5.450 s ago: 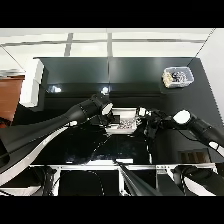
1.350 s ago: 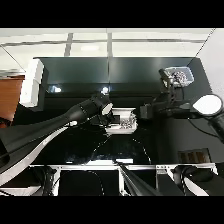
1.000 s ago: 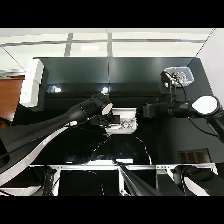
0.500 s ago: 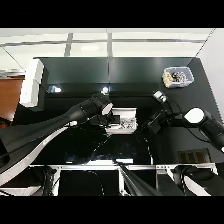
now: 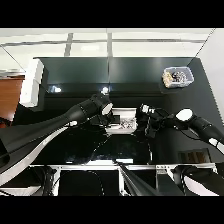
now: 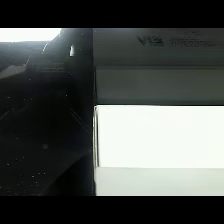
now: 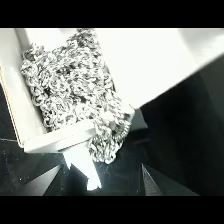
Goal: Fold the box and place the chain.
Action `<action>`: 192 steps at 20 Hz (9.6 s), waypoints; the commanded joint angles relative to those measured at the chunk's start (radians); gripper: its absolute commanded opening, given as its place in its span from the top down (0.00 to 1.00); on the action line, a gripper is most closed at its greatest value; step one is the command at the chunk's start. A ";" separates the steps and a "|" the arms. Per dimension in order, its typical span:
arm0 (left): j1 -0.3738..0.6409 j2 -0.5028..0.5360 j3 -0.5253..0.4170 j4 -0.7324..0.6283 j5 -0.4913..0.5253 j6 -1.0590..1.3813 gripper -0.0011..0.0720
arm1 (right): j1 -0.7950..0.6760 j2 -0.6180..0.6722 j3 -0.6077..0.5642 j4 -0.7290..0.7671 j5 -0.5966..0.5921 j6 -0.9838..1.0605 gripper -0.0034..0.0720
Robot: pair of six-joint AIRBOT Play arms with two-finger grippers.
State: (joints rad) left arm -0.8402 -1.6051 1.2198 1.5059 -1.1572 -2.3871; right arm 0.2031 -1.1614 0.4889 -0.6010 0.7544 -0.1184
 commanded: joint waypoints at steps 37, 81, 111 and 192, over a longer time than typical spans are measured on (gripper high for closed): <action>-0.001 0.000 0.000 0.000 0.003 0.000 0.95 | -0.069 0.388 0.083 -0.064 0.087 0.826 0.45; 0.360 0.323 -0.558 -0.827 0.317 2.499 0.01 | -0.102 0.388 0.083 -0.114 0.203 0.998 0.45; 0.340 0.193 -0.460 -0.905 0.363 2.567 0.01 | -0.101 0.388 0.083 -0.114 0.183 0.998 0.45; 0.286 0.177 -0.460 -0.922 0.413 2.585 0.51 | 0.117 0.111 0.134 -0.101 0.185 0.211 0.57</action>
State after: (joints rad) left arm -0.5545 -1.4281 0.7597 0.5835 -0.7448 0.1967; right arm 0.3195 -1.0496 0.6228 -0.7013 0.9386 0.0937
